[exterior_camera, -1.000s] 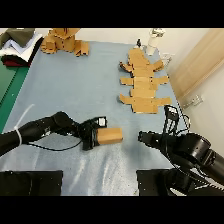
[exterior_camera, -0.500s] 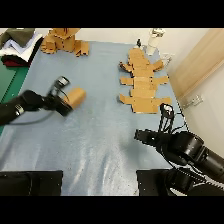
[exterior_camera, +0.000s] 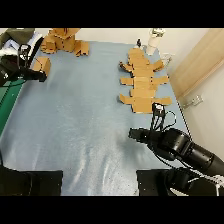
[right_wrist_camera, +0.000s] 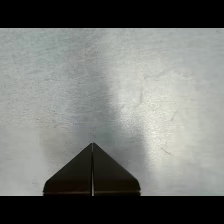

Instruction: Fold the box.

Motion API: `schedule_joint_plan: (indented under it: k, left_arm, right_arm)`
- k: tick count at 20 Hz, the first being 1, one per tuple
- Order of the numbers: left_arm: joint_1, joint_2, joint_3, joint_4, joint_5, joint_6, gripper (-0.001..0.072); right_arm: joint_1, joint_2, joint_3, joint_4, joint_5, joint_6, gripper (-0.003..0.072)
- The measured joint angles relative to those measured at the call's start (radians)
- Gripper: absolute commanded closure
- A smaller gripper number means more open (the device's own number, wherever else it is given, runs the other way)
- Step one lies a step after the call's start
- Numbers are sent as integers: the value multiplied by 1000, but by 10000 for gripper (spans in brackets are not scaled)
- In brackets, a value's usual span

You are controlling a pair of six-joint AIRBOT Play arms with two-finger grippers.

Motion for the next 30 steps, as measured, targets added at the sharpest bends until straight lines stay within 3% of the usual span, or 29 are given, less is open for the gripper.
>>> schedule_joint_plan:
  k: [2,4,9,10,11,18,24,25,26,27,30]
  left_arm:
    - [10,-82,94,2,-12,-32,401]
    - [13,-151,158,11,-21,-53,288]
    - [18,-241,214,35,-22,-72,269]
    - [18,-249,218,41,-23,-74,35]
    - [18,-254,221,46,-24,-75,13]
    - [26,-251,258,63,-126,-102,12]
    - [95,-117,291,68,-277,-171,14]
    - [112,-84,292,69,-314,-186,184]
    - [127,-53,294,68,-359,-209,559]
    - [138,-26,294,68,-410,-230,697]
    - [138,27,296,63,-592,-266,701]
  right_arm:
    - [0,-18,0,0,29,8,682]
    - [0,-28,0,0,49,11,681]
    - [0,-37,0,-4,70,15,682]
    - [0,-38,0,-4,72,16,682]
    - [0,-38,0,-4,74,16,682]
    - [0,-39,0,-5,94,17,681]
    - [0,-39,1,15,98,-3,681]
    - [0,-39,3,22,98,-16,681]
    - [-1,-39,8,26,99,-28,681]
    - [-7,-40,18,30,98,-41,681]
    - [-58,-66,74,39,98,-111,681]
